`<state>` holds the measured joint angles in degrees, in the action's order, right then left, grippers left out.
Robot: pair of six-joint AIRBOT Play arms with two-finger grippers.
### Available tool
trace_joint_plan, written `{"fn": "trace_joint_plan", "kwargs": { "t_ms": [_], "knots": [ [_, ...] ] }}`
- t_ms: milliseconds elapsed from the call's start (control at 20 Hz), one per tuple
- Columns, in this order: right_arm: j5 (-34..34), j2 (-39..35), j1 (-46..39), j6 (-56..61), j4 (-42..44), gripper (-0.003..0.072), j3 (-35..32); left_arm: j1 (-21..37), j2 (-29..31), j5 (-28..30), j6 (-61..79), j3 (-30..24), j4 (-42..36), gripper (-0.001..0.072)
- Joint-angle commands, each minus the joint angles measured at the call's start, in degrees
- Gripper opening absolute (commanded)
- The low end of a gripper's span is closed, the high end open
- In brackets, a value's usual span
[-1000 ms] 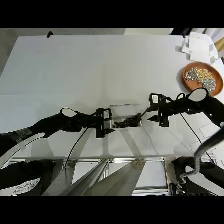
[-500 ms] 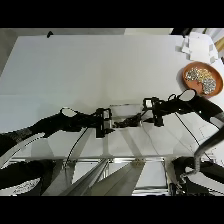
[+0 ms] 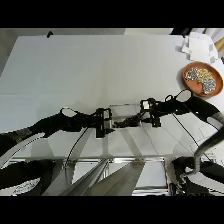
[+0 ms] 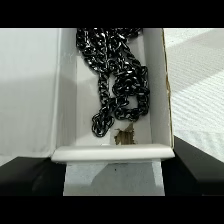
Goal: Fold the box and place the chain.
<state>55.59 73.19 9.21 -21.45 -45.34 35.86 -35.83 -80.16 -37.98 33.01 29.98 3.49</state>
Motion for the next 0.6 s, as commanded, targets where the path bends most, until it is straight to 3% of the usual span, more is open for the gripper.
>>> {"fn": "trace_joint_plan", "kwargs": {
  "t_ms": [0, 150, 400, 550],
  "knots": [
    [0.6, 0.0, 0.1, 0.0, 0.0, 0.0277, -0.5, 0.0, 0.0, 0.0, 0.0, 0.0, 0.0, 0.0069],
    [0.4, 0.0, 0.1, 1.5, -2.4, 0.0080, -0.9, 0.0, 0.0, 0.0, 0.0, 0.0, 0.0, 0.0069],
    [-1.3, 0.0, 0.1, 5.7, -2.7, 0.0072, -0.9, 0.0, 0.0, 0.0, 0.0, 0.0, 0.0, 0.0069],
    [0.6, -0.1, -1.2, 6.7, -2.8, 0.0013, -0.9, 0.0, 0.0, 0.0, 0.0, 0.0, 0.0, 0.0069]
  ]
}}
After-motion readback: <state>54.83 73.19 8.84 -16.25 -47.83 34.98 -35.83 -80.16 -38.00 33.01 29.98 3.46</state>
